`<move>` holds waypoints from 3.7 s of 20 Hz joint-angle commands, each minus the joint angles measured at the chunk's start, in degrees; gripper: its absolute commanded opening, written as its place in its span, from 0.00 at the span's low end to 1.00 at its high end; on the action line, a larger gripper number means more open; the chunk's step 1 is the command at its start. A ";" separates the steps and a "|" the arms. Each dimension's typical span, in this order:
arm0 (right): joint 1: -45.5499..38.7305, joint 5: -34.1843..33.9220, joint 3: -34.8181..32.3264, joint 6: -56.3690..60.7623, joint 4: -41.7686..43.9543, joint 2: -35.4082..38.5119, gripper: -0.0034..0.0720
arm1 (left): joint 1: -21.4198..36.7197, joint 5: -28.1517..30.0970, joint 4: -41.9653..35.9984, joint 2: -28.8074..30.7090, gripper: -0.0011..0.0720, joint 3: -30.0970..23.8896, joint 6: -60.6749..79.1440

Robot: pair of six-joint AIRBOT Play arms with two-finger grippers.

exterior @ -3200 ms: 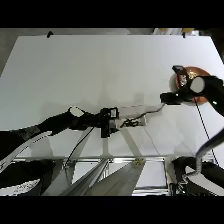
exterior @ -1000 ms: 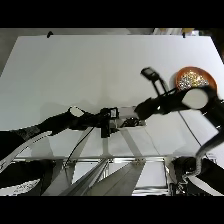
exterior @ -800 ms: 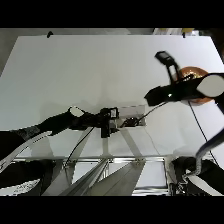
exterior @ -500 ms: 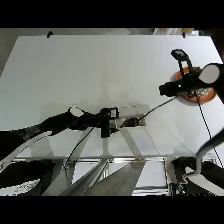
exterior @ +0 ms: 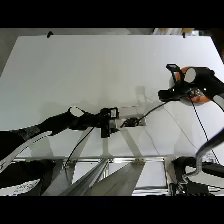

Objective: Fold the box and place the chain.

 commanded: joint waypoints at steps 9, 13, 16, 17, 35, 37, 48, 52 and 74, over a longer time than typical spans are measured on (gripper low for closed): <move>-0.11 -2.62 -1.11 5.99 -0.79 -3.19 0.47 | -0.02 0.02 0.02 0.00 0.52 0.02 0.00; -0.04 -2.45 -2.19 5.79 -0.81 -3.85 0.47 | -0.02 0.02 0.02 0.00 0.52 0.02 0.00; -0.04 -2.69 -2.62 5.79 -0.81 -3.85 0.45 | -0.02 0.02 0.02 0.00 0.52 0.02 0.00; -0.04 -2.69 -2.62 5.79 -0.81 -3.87 0.40 | -0.02 0.02 0.02 0.00 0.52 0.02 0.00; 15.82 10.80 -2.62 2.43 -0.07 28.33 0.06 | -0.02 0.02 0.02 0.00 0.52 0.02 0.00; 17.77 11.85 -2.62 2.62 1.77 33.33 0.06 | -0.02 0.02 0.02 0.00 0.52 0.02 0.00; 18.88 4.79 -6.34 -4.98 22.80 39.39 0.07 | -0.02 0.02 0.02 0.00 0.52 0.02 0.00; 18.88 0.09 -11.02 -6.95 25.38 38.21 0.07 | -0.02 0.02 0.02 0.00 0.52 0.02 0.00; 12.07 -4.28 -6.32 -9.92 13.60 30.56 0.06 | -0.02 0.02 0.02 0.00 0.52 0.02 0.00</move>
